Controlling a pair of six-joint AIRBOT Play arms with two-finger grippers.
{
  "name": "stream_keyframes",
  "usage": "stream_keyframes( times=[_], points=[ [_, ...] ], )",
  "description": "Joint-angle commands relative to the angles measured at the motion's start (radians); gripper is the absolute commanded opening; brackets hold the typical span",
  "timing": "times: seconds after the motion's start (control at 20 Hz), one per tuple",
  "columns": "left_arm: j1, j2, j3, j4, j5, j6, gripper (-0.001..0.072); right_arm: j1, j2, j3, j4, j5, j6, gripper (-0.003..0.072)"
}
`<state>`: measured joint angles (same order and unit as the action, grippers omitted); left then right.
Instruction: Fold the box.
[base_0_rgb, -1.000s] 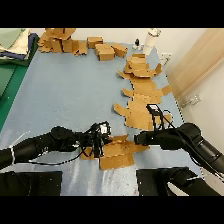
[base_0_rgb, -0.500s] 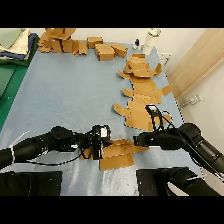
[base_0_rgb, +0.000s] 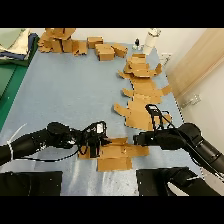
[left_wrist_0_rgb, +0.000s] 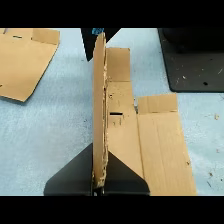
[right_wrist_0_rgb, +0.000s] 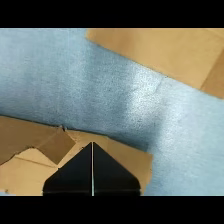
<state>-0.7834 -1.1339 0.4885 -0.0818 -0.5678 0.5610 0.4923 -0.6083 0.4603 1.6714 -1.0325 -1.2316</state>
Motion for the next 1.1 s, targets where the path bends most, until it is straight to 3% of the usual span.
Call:
stream_keyframes(
  times=[0.0,0.45,0.8,1.05],
  points=[
    [0.006,-0.004,0.001,0.0,-0.019,0.0,0.0014,0.001,0.001,0.0,0.001,0.007,0.0,0.0004],
    [0.006,-0.042,0.001,0.0,0.053,-0.008,0.0014,0.001,0.001,0.0,0.001,0.007,0.0,0.0004],
    [0.005,-0.042,0.001,0.0,0.037,-0.008,0.0014,0.003,0.001,0.0,0.009,0.029,-0.027,0.0004],
    [0.004,-0.042,0.001,0.0,0.034,-0.008,0.0013,0.14,0.065,-0.001,0.018,-0.033,0.051,0.0002]
  ],
)
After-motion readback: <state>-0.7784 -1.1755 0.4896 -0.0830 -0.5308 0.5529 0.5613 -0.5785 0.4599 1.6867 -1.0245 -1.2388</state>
